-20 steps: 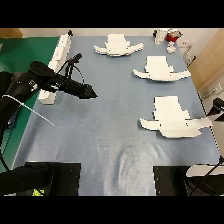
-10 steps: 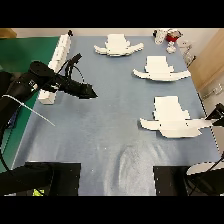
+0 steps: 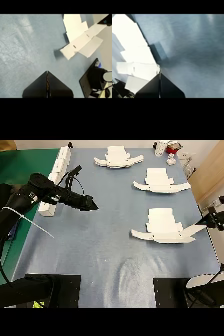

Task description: Fold the box.

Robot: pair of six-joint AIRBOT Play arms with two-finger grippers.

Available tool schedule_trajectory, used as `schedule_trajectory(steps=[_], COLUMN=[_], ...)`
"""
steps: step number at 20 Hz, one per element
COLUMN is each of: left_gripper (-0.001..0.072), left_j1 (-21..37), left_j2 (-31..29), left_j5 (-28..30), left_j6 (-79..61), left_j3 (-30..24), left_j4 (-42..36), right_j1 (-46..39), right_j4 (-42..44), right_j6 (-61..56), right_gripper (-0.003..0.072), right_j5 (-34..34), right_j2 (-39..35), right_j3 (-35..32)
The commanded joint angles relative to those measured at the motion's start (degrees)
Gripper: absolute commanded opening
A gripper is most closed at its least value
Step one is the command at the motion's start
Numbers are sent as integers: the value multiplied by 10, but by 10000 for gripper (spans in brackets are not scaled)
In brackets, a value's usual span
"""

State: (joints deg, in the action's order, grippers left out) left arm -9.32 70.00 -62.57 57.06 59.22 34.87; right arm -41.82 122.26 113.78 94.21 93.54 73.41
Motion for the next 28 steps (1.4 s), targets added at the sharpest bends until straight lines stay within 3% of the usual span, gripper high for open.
schedule_trajectory(steps=[1,5,8,13,14,15,20,21,22,23,26,28], left_gripper=[12,12,12,13,13,13,16,194,479,523,525,525], left_j1=[1,1,8,38,39,39,38,38,38,38,38,38], left_j2=[-1,-16,-78,-191,-200,-202,-203,-203,-203,-203,-203,-203], left_j5=[-26,-96,-98,-100,-97,-100,-103,-105,-105,-104,-94,-84], left_j6=[6,26,30,30,30,30,30,30,30,30,30,30], left_j3=[0,-17,-86,-217,-229,-235,-235,-235,-235,-235,-235,-235], left_j4=[-18,21,46,48,50,50,47,45,44,40,33,34], right_j1=[71,190,278,420,436,445,447,447,447,447,447,448], right_j4=[47,46,44,24,16,4,-17,-28,-35,-33,3,38], right_j6=[-41,-87,-122,-202,-203,-204,-203,-198,-189,-181,-144,-96], right_gripper=[3,3,3,9,76,212,234,232,229,224,219,41], right_j5=[-23,-94,-147,-313,-319,-317,-265,-248,-242,-243,-237,-228], right_j2=[-19,-101,-181,-297,-295,-290,-270,-264,-258,-255,-239,-228], right_j3=[-9,-76,-168,-332,-341,-342,-339,-336,-333,-333,-332,-333])
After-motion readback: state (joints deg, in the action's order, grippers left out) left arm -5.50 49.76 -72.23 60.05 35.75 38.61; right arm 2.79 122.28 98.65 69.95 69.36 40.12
